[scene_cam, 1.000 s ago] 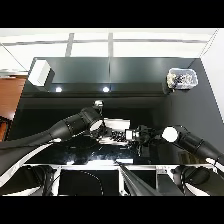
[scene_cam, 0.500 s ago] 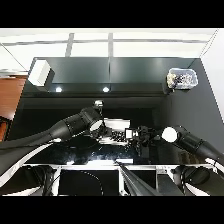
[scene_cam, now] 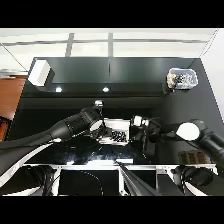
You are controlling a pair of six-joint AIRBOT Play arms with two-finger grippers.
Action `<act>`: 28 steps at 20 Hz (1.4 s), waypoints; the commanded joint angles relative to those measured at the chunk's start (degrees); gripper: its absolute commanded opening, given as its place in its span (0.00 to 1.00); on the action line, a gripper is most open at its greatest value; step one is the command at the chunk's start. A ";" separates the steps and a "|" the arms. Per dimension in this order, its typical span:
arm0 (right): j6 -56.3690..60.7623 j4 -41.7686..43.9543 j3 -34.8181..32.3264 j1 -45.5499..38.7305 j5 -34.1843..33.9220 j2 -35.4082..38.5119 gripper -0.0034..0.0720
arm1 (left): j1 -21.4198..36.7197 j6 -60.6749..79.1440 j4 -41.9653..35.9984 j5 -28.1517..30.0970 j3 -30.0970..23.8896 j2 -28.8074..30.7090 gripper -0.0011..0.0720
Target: Fold the box and place the chain.
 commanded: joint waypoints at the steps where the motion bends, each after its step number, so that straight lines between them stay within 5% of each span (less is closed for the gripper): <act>1: 8.87 0.24 8.70 -3.15 7.54 4.63 0.07 | -0.04 0.00 0.00 0.02 -0.02 -0.02 0.06; 5: 15.23 6.75 21.38 -3.39 10.91 4.68 0.07 | -0.04 0.02 0.00 0.13 -0.02 -0.02 0.06; 10: 16.24 19.47 25.22 -3.37 5.97 4.20 0.07 | -0.04 0.02 0.00 0.28 -0.02 -0.02 0.06; 14: 22.86 16.70 19.30 -2.86 9.60 -0.59 0.07 | -0.04 0.00 0.02 0.26 -0.02 -0.02 0.06; 18: 22.88 17.88 8.85 0.55 2.86 -4.92 0.07 | -0.04 0.02 0.00 0.24 -0.02 -0.02 0.06; 21: 23.69 16.65 6.93 1.97 2.23 -7.15 0.09 | -0.02 0.02 0.02 0.24 -0.02 -0.02 0.06; 23: 25.53 15.45 7.34 0.00 3.04 -7.10 0.60 | 0.00 0.00 0.07 0.61 -0.02 -0.04 0.06; 28: 25.66 11.98 12.83 -13.57 19.91 -5.16 0.61 | 0.17 -2.97 -1.95 1.18 0.76 -0.02 0.06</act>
